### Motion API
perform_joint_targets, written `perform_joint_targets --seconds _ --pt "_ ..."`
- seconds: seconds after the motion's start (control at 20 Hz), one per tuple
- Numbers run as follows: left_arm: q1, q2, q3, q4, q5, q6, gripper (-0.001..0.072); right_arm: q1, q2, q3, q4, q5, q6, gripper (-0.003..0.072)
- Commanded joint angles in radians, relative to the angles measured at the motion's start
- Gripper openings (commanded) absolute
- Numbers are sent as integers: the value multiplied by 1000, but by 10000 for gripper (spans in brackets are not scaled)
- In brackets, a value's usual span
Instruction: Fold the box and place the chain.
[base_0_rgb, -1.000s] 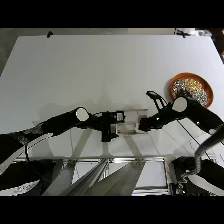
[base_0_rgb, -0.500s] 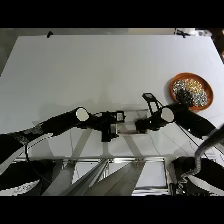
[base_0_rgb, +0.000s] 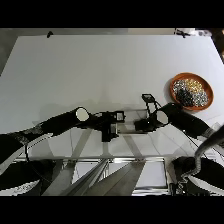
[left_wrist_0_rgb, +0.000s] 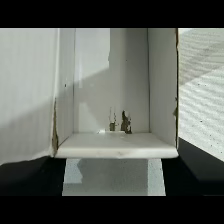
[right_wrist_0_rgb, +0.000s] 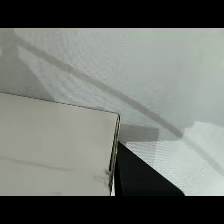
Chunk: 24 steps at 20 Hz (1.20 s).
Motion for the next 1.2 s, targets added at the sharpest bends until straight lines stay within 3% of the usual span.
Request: perform_joint_targets --seconds 0.0,0.1,0.2,0.4,0.55,0.85,1.05,1.1,1.15 --pt "-1 0 0 1 -1 3 333 3 -5 -1 -21 20 5 13" --pt "-1 0 0 2 0 3 333 3 -5 0 -31 19 5 15" --pt "-1 0 0 2 0 3 333 3 -5 8 -31 20 5 203" --pt "-1 1 0 2 0 3 333 3 -5 78 -66 76 6 203" --pt "-1 0 0 2 0 3 333 4 -11 94 -124 113 62 327" --pt "-1 1 0 2 -1 3 333 71 -14 94 -171 54 85 321" --pt "-1 0 0 2 0 3 333 105 -86 94 -168 73 92 320" --pt "-1 0 0 2 -1 3 333 114 -103 94 -168 72 92 267" --pt "-1 1 0 2 0 3 333 120 -111 94 -169 72 92 108"
